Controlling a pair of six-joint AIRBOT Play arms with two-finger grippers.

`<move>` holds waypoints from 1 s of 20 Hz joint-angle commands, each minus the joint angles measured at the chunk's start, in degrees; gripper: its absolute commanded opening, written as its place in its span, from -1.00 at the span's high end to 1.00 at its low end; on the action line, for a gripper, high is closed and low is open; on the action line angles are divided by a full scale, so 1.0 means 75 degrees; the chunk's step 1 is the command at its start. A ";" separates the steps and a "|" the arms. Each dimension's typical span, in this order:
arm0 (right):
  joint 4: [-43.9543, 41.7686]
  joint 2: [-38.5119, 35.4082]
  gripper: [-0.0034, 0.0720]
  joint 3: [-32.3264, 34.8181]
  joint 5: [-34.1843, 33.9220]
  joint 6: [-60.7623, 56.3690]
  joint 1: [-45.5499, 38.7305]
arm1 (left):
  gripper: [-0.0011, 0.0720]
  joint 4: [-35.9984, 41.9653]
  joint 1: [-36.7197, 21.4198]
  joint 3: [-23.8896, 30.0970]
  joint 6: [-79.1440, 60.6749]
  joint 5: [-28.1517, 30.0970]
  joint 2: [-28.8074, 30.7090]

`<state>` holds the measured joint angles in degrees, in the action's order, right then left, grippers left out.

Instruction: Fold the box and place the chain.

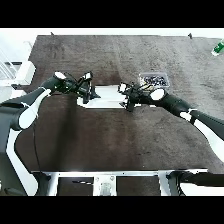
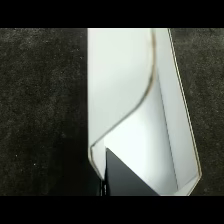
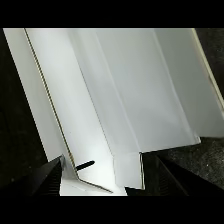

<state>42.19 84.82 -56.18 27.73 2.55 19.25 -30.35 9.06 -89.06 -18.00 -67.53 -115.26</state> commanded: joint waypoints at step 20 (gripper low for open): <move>-0.0026 0.2192 -0.82 -0.2369 0.3348 0.0813 -0.0833 | 0.91 0.0000 0.0003 0.0003 -0.0003 0.0000 -0.0006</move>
<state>42.11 99.66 -72.31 50.39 8.36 13.28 -30.35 9.06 -89.06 -18.00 -67.53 -115.26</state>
